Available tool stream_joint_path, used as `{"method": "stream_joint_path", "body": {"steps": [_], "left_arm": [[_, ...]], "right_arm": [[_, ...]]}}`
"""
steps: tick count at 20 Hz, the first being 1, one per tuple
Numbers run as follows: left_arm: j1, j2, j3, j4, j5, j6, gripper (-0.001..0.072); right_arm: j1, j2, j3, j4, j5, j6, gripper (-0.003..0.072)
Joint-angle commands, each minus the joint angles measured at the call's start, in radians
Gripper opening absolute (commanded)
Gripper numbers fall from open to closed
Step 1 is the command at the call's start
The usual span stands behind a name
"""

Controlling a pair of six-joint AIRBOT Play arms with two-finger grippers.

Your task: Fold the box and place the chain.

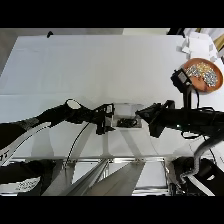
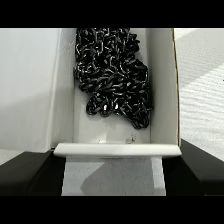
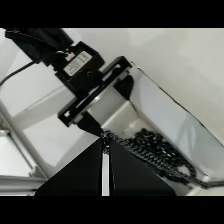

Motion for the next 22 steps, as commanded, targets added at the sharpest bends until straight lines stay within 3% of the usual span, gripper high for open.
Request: {"method": "stream_joint_path", "body": {"steps": [1,7,11,13,15,16,19,22], "left_arm": [[0.001,0.001,0.0,0.0,0.0,0.0,0.0135],[0.001,0.001,0.0,0.0,0.0,0.0,0.0135],[0.001,0.001,0.0,0.0,0.0,0.0,0.0135],[0.001,0.001,0.0,0.0,0.0,0.0,0.0135],[0.001,0.001,0.0,0.0,0.0,0.0,0.0135],[0.001,0.001,0.0,0.0,0.0,0.0,0.0135],[0.001,0.001,0.0,0.0,0.0,0.0,0.0135],[0.001,0.001,0.0,0.0,0.0,0.0,0.0135]], "right_arm": [[0.075,-0.088,-0.026,0.046,-0.111,-0.033,0.0018],[0.142,-0.375,-0.026,0.041,-0.201,-0.036,0.0019],[0.177,-0.488,-0.026,0.042,-0.254,-0.035,0.0021],[0.185,-0.495,-0.026,0.042,-0.29,-0.035,0.0039],[0.184,-0.492,-0.026,0.042,-0.295,-0.035,0.0189],[0.184,-0.487,-0.026,0.042,-0.294,-0.035,0.0206],[0.164,-0.428,-0.026,0.039,-0.277,-0.036,0.0206],[0.076,-0.304,-0.026,-0.055,-0.155,-0.035,0.0201]]}}
